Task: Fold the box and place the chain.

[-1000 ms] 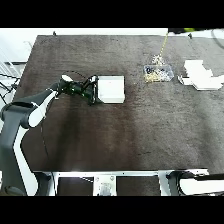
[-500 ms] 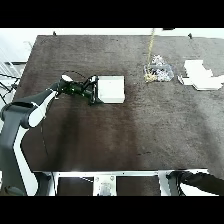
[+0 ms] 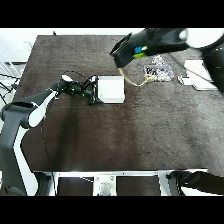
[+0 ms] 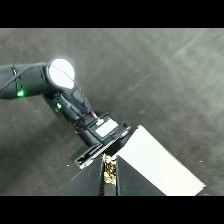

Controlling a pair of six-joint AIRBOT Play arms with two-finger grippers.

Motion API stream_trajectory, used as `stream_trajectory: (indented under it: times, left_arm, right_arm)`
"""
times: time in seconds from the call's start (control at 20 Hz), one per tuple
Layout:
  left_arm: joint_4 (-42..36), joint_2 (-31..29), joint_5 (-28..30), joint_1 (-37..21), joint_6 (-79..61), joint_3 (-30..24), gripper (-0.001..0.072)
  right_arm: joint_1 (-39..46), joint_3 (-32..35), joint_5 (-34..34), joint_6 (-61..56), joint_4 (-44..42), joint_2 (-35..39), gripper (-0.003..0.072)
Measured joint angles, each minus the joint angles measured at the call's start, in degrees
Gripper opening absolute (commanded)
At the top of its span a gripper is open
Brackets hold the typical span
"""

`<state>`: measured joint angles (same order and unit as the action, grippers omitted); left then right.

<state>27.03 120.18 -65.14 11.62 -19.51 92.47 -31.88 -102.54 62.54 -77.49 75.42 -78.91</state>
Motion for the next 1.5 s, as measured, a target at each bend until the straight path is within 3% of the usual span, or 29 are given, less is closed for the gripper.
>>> stream_trajectory:
  times: [0.75, 0.8, 0.85, 0.9, 1.2, 1.5]
  left_arm:
    - [0.0, 0.0, 0.0, 0.0, 0.0, 0.0, 0.0474]
    - [0.0, 0.0, 0.0, 0.0, 0.0, 0.0, 0.0474]
    - [0.0, 0.0, 0.0, 0.0, 0.0, 0.0, 0.0474]
    - [0.0, 0.0, 0.0, 0.0, 0.0, 0.0, 0.0473]
    - [0.0, 0.0, 0.0, 0.0, 0.0, 0.0, 0.0473]
    - [0.0, 0.0, 0.0, 0.0, 0.0, 0.0, 0.0474]
  right_arm:
    - [0.7, 12.9, -16.6, -1.2, -4.9, -20.9, 0.0015]
    - [1.1, 13.1, -17.1, -1.3, -4.9, -21.9, 0.0135]
    - [1.7, 13.3, -17.2, -1.4, -4.9, -22.7, 0.0345]
    - [2.3, 13.5, -17.1, -1.4, -4.9, -23.3, 0.0464]
    - [7.8, 13.8, -14.8, -1.4, -4.6, -19.5, 0.0445]
    - [21.0, 17.9, -14.8, -5.9, 0.2, -13.0, 0.0457]
